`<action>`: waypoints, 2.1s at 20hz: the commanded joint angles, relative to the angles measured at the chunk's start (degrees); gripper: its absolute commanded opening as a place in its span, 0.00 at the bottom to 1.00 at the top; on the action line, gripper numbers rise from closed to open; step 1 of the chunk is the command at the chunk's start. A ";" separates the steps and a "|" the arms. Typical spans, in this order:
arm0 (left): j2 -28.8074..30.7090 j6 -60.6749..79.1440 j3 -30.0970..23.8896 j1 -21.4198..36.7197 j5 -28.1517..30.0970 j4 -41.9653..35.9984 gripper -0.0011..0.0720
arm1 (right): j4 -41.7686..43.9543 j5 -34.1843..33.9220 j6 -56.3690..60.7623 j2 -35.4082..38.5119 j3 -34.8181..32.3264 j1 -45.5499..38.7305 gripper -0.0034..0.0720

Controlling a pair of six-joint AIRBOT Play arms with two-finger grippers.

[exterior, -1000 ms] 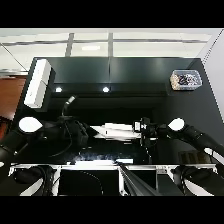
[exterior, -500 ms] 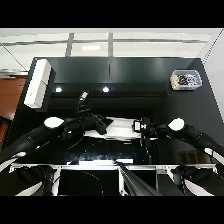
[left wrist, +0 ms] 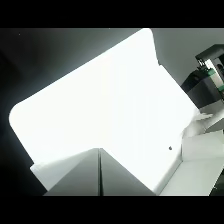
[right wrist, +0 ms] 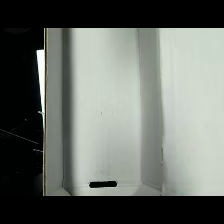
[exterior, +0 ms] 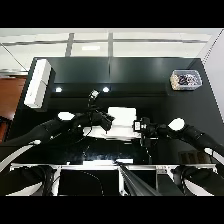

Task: Fold the box and place the chain.

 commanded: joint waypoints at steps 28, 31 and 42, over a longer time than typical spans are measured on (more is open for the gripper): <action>3.67 11.19 0.26 7.32 -18.08 39.52 0.99 | 0.02 0.00 0.00 -0.04 0.04 0.04 0.66; 3.21 11.15 0.24 7.32 -18.32 39.41 0.99 | 0.02 0.00 0.00 -0.04 0.04 0.02 0.66; 2.51 11.06 0.24 6.27 -17.25 37.35 0.39 | 0.04 -0.07 0.02 -0.04 0.04 0.02 0.66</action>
